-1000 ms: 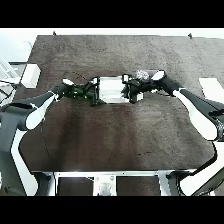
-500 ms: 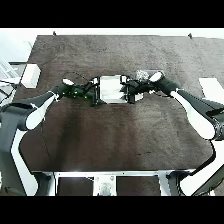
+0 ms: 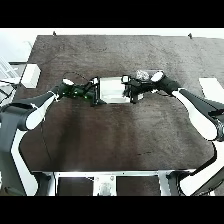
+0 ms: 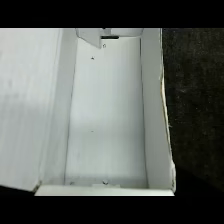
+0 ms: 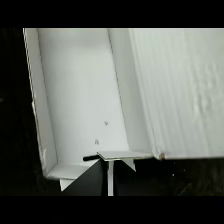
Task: Fold the box and place the chain.
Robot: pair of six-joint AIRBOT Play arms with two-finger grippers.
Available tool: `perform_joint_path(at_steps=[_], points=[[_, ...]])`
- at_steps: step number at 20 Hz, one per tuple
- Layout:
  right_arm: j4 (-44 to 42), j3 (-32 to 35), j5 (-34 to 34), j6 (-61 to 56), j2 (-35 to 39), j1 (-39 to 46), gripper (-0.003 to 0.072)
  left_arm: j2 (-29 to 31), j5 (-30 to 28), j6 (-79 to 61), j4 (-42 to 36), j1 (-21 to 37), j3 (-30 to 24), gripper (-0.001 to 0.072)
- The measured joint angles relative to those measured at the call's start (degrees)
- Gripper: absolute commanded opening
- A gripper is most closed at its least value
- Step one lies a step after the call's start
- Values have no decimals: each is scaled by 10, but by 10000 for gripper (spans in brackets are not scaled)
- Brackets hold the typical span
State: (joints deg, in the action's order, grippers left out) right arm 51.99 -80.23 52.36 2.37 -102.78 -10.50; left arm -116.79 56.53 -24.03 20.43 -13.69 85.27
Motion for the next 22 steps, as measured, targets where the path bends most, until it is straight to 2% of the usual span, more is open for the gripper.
perform_joint_path(at_steps=[6,12,16,22], points=[[36,0,53,-98,74,40,16,0,0,0,0,0,0,289],[42,1,63,-279,110,123,16,0,0,0,0,0,0,289],[42,3,64,-385,84,157,15,0,0,0,0,0,0,289],[14,3,66,-467,8,168,15,0,0,0,0,0,0,289]])
